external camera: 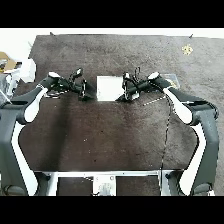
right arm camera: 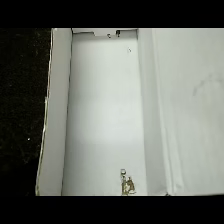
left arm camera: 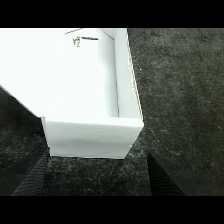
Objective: Fold the box and place the chain.
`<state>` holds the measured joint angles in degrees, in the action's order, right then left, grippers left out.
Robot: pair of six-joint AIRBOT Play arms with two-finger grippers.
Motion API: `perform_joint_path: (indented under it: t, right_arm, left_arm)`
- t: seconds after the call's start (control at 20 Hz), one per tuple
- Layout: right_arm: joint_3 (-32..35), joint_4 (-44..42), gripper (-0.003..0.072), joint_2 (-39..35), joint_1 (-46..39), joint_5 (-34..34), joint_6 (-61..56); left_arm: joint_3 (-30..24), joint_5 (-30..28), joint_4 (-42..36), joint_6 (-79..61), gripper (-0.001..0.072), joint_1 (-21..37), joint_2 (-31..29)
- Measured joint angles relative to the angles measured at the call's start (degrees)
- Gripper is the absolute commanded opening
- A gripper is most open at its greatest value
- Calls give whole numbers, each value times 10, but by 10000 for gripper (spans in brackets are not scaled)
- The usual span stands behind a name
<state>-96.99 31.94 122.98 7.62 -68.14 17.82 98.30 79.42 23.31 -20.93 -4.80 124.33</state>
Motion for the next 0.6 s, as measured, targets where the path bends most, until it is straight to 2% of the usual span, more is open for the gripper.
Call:
perform_joint_path:
  t: [0.6]
  right_arm:
    - [0, 0, 448, 0, 0, 0, 0]
  left_arm:
    - [3, -25, -14, -5, 700, -18, 2]
